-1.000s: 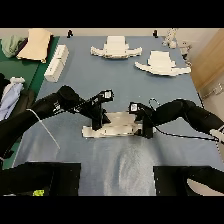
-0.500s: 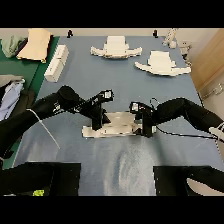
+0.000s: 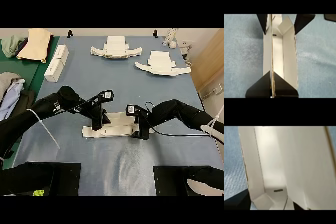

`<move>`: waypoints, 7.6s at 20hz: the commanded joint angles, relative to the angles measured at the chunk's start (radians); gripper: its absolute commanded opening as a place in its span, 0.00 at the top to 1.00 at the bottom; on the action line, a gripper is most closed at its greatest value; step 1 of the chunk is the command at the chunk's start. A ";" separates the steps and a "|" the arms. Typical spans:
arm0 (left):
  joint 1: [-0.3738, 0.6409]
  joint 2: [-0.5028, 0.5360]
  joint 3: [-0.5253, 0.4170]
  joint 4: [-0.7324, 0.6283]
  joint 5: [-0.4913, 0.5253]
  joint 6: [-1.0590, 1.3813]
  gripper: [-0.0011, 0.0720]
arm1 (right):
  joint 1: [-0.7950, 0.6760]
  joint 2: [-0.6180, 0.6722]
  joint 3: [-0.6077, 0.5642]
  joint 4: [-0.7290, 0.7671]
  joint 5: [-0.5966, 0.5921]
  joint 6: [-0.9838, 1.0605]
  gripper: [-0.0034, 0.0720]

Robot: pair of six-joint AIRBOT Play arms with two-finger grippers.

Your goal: Fold the box.

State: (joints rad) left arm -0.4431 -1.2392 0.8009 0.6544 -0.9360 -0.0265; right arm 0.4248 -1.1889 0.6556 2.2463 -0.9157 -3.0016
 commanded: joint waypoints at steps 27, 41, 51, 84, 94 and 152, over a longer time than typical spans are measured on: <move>0.001 0.000 0.001 0.000 0.001 0.000 0.96 | 0.014 0.062 -0.072 -0.003 0.121 -0.002 0.09; 0.000 0.000 0.001 0.000 0.001 0.000 0.96 | 0.050 0.040 -0.082 -0.016 0.160 -0.002 0.09; 0.001 0.000 0.001 0.000 0.001 0.000 0.96 | 0.042 0.029 -0.082 -0.027 0.160 -0.001 0.32; 0.000 0.000 0.001 -0.030 0.009 -0.003 0.52 | 0.043 0.012 -0.080 -0.025 0.156 0.000 0.35; 0.002 0.166 0.004 0.401 -0.112 -0.629 0.51 | 0.043 0.012 -0.080 -0.025 0.156 0.000 0.35; -0.013 0.266 -0.269 0.216 0.193 -0.136 0.06 | 0.043 0.012 -0.080 -0.029 0.156 0.000 0.35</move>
State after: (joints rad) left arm -0.4572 -0.8909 0.5377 0.9043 -0.7994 -0.2367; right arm 0.4671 -1.1778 0.5747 2.2169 -0.7597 -3.0024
